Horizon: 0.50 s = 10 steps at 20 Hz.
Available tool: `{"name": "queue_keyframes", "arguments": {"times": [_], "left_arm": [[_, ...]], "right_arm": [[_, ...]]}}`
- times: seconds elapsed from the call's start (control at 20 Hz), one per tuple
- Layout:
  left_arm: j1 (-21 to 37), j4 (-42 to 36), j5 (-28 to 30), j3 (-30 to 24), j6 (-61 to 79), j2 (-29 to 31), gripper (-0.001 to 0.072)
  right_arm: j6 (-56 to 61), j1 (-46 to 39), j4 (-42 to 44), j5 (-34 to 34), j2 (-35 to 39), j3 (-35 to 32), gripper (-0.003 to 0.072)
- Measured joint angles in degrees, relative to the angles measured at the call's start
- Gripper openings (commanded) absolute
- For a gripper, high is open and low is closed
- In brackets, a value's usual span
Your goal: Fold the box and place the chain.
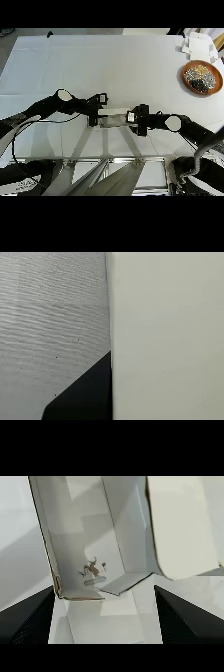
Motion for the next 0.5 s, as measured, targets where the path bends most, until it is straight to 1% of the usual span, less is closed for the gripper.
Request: {"name": "queue_keyframes", "arguments": {"times": [0.35,0.5], "left_arm": [[0.0,-0.02,0.11,0.0,0.0,0.0,0.001],[0.02,0.0,0.15,0.0,0.0,0.0,0.001]], "right_arm": [[-4.81,-1.33,4.46,0.72,-2.6,0.61,0.0652],[-6.69,-2.73,5.92,2.82,-3.69,2.01,0.0652]]}}
